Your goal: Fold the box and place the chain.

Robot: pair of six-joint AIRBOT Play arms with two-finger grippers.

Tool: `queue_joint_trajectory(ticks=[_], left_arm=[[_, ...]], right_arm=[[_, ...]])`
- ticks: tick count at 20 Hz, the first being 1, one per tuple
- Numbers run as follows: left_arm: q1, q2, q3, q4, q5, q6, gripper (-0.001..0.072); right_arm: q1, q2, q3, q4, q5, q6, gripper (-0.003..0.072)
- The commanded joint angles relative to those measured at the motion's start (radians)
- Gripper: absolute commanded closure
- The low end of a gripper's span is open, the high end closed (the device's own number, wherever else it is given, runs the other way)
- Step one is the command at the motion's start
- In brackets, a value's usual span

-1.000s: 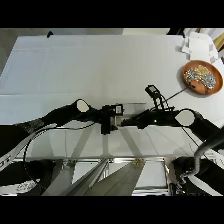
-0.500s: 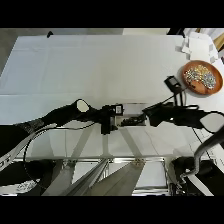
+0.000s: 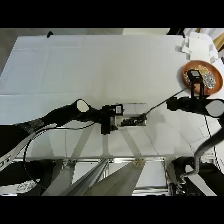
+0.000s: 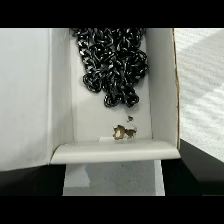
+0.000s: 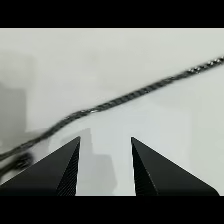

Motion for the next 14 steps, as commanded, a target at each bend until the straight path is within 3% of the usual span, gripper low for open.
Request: queue_joint_trajectory(ticks=[1,7,14], left_arm=[[0.0,0.001,0.0,0.0,0.0,0.0,0.0435],[0.0,0.001,0.0,0.0,0.0,0.0,0.0435],[0.0,0.001,0.0,0.0,0.0,0.0,0.0435]], right_arm=[[-0.099,-0.174,0.058,-0.074,-0.067,0.065,0.0328],[-0.241,-0.328,0.108,-0.167,-0.277,0.344,0.033],[-0.253,-0.483,0.108,-0.171,-0.494,0.372,0.0361]])
